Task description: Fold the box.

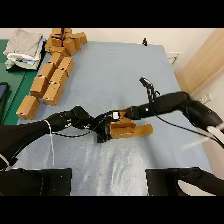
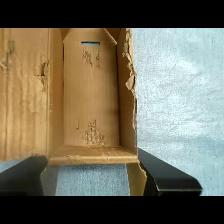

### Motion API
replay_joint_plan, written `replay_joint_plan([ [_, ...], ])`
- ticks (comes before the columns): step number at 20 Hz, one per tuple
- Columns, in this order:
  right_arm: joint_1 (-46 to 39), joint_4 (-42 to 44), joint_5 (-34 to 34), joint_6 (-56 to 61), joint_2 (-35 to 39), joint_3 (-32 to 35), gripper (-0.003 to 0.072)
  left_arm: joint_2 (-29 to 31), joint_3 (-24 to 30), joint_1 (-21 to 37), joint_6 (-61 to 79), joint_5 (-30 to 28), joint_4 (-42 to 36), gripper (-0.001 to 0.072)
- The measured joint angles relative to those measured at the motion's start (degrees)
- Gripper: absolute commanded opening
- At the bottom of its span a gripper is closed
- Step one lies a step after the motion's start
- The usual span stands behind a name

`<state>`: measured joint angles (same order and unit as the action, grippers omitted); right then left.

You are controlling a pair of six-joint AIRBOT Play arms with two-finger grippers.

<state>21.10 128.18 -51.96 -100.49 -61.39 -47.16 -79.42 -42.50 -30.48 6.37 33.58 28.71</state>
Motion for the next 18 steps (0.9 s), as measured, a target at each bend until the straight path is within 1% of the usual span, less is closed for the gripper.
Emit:
replay_joint_plan([
  [3,-0.02,-0.74,1.40,0.17,-7.78,-4.50,0.0002,0.00,0.00,0.00,0.00,0.00,-0.02,0.0422],
  [8,0.00,-1.77,0.44,-0.28,-17.99,-6.86,0.0002,0.00,0.00,0.00,0.00,0.00,-0.02,0.0422],
  [13,0.00,-1.88,-1.33,-1.73,-21.31,-7.04,0.0002,0.00,0.00,0.00,0.00,0.00,0.00,0.0422],
  [18,-0.02,-1.99,-2.10,-3.72,-20.68,-7.67,0.0002,0.00,0.00,0.00,0.02,0.00,0.00,0.0422],
])
